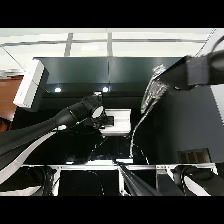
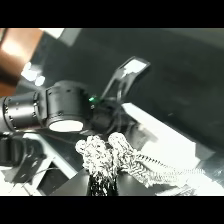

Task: Fold the box and place the chain.

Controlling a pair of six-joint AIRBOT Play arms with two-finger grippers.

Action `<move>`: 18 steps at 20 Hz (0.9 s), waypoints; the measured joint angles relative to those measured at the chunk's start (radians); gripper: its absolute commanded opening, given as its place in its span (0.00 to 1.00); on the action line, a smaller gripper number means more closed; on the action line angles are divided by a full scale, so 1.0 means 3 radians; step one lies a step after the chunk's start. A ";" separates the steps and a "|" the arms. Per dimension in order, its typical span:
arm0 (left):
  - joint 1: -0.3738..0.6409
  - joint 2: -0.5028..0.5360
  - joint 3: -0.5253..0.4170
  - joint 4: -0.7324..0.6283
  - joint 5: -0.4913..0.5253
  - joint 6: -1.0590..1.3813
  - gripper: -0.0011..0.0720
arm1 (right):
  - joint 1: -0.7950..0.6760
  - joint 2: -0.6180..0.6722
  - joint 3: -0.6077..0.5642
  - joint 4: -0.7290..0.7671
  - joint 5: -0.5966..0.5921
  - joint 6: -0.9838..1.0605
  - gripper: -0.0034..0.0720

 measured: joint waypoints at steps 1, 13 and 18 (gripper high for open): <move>0.0000 0.0000 0.0000 0.0000 0.0000 0.0000 0.05 | 0.0029 -0.0004 -0.0084 0.0029 -0.0055 -0.0013 0.06; 0.0000 0.0000 0.0000 0.0000 0.0000 0.0000 0.06 | 0.0109 -0.0041 -0.1110 0.0483 -0.0543 -0.0296 0.06; 0.0000 0.0000 0.0000 0.0001 0.0000 0.0000 0.06 | 0.0211 -0.0098 -0.1483 0.0657 -0.0841 -0.0420 0.06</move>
